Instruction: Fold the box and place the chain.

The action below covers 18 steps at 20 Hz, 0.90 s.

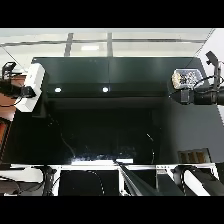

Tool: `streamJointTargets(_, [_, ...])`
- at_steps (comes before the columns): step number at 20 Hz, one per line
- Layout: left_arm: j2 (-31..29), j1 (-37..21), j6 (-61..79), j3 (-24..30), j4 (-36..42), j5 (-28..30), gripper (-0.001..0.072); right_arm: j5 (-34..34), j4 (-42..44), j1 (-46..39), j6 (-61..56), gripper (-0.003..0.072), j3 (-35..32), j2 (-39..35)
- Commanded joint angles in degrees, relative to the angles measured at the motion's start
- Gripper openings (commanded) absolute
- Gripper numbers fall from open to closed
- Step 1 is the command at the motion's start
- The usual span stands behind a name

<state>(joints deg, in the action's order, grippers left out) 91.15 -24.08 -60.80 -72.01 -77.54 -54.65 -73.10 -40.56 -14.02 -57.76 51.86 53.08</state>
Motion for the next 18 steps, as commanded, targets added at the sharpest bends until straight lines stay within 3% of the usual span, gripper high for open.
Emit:
streamJointTargets(1, [1.5,0.8,-0.5,-1.0,0.0,1.2,0.0337,-1.1,0.0,0.0,-1.0,0.0021,0.0,0.0])
streamJointTargets(5, [1.4,-0.1,-1.4,-1.2,-0.3,-0.5,0.0337,-2.2,0.0,0.0,-1.2,0.0020,0.0,0.0])
streamJointTargets(14, [1.4,-0.4,-1.7,-1.2,-5.5,1.1,0.0337,-3.4,0.0,0.0,-1.9,0.0021,0.0,0.0])
streamJointTargets(18, [1.4,-1.5,-4.3,-1.2,-4.1,2.0,0.0337,-3.4,0.0,0.0,-1.9,0.0021,0.0,0.0])
